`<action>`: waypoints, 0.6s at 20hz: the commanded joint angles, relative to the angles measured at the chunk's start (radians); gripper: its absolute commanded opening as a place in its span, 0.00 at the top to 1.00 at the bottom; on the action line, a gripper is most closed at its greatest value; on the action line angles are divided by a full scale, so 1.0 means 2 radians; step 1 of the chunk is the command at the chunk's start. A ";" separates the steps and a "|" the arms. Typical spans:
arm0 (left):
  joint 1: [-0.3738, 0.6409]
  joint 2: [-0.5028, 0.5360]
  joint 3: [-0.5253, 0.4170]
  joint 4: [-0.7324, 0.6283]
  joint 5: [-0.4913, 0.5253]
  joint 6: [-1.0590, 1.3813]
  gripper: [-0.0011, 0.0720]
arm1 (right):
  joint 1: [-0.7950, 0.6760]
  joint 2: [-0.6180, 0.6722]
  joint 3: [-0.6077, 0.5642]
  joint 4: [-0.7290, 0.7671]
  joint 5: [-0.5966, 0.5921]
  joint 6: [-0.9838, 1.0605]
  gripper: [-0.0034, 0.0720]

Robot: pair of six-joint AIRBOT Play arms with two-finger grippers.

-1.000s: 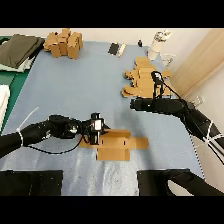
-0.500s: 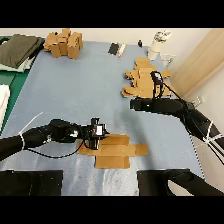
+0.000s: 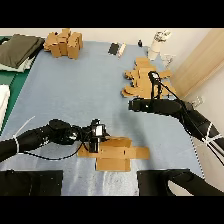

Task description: Fold the box.

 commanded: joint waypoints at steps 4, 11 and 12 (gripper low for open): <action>0.015 0.002 0.012 -0.059 0.057 0.127 0.97 | 0.002 0.000 0.000 0.000 0.005 0.000 0.95; 0.030 -0.028 0.034 -0.091 0.043 0.157 0.97 | 0.002 0.000 0.000 0.000 0.017 0.000 0.95; 0.030 -0.029 0.034 -0.102 0.040 0.155 0.97 | 0.002 0.000 0.000 0.000 0.018 0.000 0.95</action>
